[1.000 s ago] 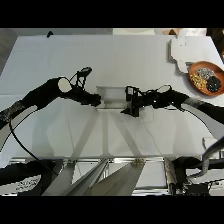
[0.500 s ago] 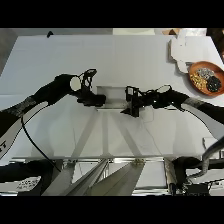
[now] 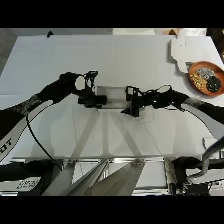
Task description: Fold the box and place the chain.
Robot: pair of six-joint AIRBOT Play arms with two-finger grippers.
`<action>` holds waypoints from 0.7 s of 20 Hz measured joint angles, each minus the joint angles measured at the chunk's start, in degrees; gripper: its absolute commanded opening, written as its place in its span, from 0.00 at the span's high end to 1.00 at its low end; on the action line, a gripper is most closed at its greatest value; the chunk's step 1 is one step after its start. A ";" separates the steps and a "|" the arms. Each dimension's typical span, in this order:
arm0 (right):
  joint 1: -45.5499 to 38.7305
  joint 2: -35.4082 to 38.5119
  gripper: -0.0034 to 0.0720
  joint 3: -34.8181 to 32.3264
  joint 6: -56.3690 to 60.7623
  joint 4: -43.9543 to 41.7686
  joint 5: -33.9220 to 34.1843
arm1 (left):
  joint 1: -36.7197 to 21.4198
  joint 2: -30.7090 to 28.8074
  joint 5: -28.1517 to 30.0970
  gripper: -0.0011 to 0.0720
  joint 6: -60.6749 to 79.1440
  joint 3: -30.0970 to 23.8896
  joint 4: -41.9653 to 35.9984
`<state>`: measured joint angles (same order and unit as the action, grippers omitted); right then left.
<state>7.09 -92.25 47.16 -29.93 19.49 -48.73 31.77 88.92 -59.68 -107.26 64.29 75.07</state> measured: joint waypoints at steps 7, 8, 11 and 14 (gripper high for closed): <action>0.00 0.00 0.27 0.00 0.02 -0.02 -0.09 | 1.81 1.36 0.09 0.71 -4.87 0.28 3.67; 0.00 0.00 0.27 0.00 0.02 0.02 -0.09 | 2.14 1.44 0.31 0.70 -5.20 0.39 4.13; 0.00 0.00 0.27 0.00 0.00 0.11 -0.04 | 3.04 1.62 0.83 0.68 -5.99 0.74 4.96; 0.00 0.00 0.27 0.00 0.02 0.11 -0.04 | 4.20 1.64 1.86 0.51 -6.60 1.05 5.99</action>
